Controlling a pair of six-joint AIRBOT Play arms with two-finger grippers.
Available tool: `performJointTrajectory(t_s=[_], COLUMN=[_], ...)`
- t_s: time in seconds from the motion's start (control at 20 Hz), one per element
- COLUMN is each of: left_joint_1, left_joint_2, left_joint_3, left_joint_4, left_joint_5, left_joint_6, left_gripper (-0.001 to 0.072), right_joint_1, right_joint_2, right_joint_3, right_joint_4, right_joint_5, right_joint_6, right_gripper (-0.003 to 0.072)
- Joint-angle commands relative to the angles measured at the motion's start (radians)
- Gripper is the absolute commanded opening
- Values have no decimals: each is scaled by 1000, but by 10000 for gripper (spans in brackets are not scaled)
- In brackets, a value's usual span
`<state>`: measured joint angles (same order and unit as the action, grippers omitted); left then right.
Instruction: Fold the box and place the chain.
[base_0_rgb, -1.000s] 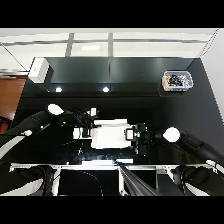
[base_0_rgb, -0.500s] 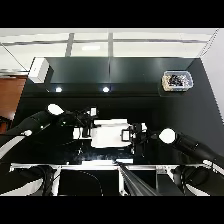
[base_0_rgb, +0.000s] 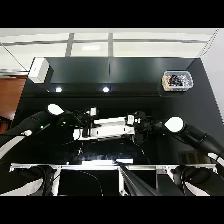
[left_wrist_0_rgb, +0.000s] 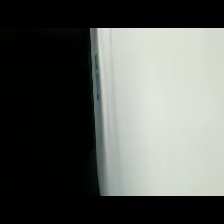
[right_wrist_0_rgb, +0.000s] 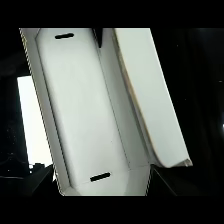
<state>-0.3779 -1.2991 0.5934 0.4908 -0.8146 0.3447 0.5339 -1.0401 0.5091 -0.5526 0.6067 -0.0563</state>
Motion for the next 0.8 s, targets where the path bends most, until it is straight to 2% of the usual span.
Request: performJointTrajectory(t_s=[0.0,0.35,0.5,0.75], left_joint_1=[-1,-1,-1,-1], left_joint_2=[0,0,0,0], left_joint_3=[0,0,0,0], left_joint_4=[1,-2,-2,-2], left_joint_5=[-2,-9,-9,-8], left_joint_6=[1,1,1,1], left_gripper=[25,24,24,25], right_joint_1=[-21,-45,-50,-50], right_joint_2=[0,-17,-46,-95], right_joint_3=[8,8,8,8], right_joint_4=[2,51,63,192], right_joint_5=[0,23,84,90], right_joint_6=[-1,-8,-40,-172], right_gripper=[681,682,681,681])
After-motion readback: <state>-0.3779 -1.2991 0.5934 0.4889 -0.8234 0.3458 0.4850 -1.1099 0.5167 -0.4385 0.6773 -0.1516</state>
